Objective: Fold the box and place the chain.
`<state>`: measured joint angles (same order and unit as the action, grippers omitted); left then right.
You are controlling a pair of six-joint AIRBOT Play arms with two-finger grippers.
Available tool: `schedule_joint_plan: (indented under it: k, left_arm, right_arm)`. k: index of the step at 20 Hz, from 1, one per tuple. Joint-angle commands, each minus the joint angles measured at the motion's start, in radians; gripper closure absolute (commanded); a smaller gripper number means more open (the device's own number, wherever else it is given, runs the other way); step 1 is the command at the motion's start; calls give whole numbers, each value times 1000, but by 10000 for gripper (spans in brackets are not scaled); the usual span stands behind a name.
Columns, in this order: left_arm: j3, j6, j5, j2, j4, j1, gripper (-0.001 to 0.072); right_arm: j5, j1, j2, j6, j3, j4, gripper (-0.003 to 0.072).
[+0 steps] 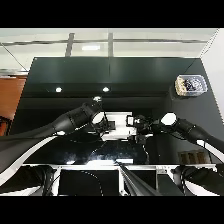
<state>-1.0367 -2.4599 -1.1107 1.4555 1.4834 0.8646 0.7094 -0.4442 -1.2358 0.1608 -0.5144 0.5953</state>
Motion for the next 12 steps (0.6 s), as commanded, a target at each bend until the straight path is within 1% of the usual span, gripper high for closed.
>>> schedule_joint_plan:
  k: [1,4,5,6,7,8,9,12]
  left_arm:
    - [-4,-1,-10,15,8,1,414]
    - [-4,-2,-9,24,8,9,440]
    - [-4,-2,-9,24,9,9,488]
    - [-4,-2,-8,24,9,8,557]
    - [-4,-2,0,24,9,8,574]
    - [-4,-2,3,24,8,9,653]
    - [-4,-2,6,24,9,9,681]
    - [-4,7,6,25,8,8,681]
  right_arm:
    - [0,0,-1,1,0,0,254]
    - [0,0,-1,1,0,0,254]
    - [0,0,-1,1,0,0,254]
    - [0,0,-1,0,0,0,254]
    - [0,0,-1,1,0,0,254]
    - [0,0,-1,1,0,0,254]
    - [0,0,-1,1,0,0,254]
    - [2,0,-1,1,0,0,253]
